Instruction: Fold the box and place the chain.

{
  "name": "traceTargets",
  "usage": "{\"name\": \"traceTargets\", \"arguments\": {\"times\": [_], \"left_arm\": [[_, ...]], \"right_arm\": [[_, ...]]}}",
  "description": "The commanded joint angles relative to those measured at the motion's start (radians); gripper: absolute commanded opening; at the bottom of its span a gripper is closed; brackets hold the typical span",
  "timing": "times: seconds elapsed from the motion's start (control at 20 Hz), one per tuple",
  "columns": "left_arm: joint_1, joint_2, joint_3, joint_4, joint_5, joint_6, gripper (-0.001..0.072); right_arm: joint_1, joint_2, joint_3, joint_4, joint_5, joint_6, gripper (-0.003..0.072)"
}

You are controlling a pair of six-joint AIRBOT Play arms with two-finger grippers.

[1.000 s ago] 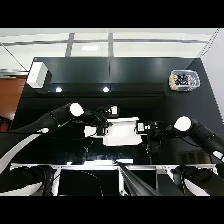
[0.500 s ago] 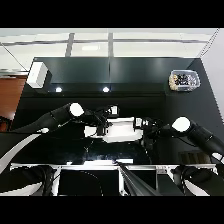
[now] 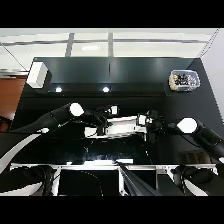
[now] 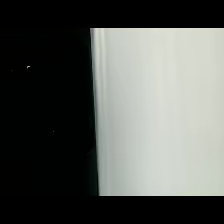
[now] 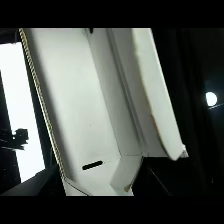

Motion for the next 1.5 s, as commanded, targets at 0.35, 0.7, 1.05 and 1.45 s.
{"name": "traceTargets", "arguments": {"times": [0.35,0.7,1.05,1.45], "left_arm": [[-0.001,0.000,0.001,0.001,-0.003,0.001,0.0024],[-0.001,0.000,0.001,0.001,-0.003,0.001,0.0024],[-0.001,0.000,0.001,0.001,-0.003,0.001,0.0024],[-0.001,0.000,0.001,0.001,-0.002,0.000,0.0024]], "right_arm": [[-0.015,-0.053,0.001,0.166,-0.007,-0.156,0.0636],[-0.126,-0.100,0.000,0.275,0.156,-0.240,0.0636],[-0.064,-0.154,0.000,0.270,0.135,-0.303,0.0636],[-0.064,-0.211,0.000,0.239,0.090,-0.322,0.0636]]}}
